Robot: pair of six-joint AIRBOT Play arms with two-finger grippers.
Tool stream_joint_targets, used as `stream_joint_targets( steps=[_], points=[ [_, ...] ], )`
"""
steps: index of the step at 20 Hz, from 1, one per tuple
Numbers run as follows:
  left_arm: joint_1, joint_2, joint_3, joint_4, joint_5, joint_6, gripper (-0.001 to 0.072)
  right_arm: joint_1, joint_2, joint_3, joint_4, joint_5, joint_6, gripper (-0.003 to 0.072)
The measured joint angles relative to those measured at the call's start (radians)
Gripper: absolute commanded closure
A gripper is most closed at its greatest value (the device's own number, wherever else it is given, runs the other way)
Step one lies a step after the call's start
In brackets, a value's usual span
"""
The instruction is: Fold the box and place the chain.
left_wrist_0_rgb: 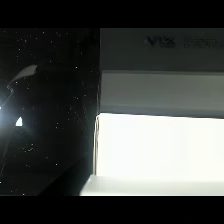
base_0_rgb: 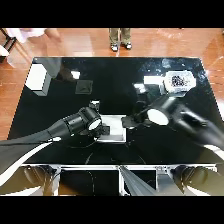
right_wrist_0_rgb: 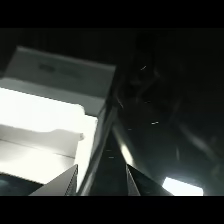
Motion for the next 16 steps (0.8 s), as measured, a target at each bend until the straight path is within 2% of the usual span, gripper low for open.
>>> stream_joint_targets(
  steps=[4,6,9,11,13,16],
  points=[
    [0.0,0.0,0.0,0.0,0.002,0.0,0.0689,-0.129,0.109,0.0,-0.175,0.047,-0.047,0.0312],
    [0.0,0.0,0.0,0.0,0.005,0.0,0.0689,-0.237,0.125,0.0,-0.259,0.022,-0.085,-0.0014],
    [0.0,0.0,0.0,0.0,0.006,0.0,0.0689,-0.424,0.103,0.003,-0.296,-0.096,-0.157,-0.0011],
    [0.0,0.0,0.0,-0.001,0.007,0.0,0.0689,-0.555,0.04,0.032,-0.273,-0.174,-0.194,-0.001],
    [0.0,0.0,0.0,-0.001,0.008,0.0,0.0689,-0.671,-0.066,0.103,-0.225,-0.217,-0.238,-0.0009],
    [0.0,0.0,0.0,-0.003,0.01,-0.001,0.0689,-0.789,-0.256,0.251,-0.166,-0.211,-0.287,-0.0009]
  ],
)
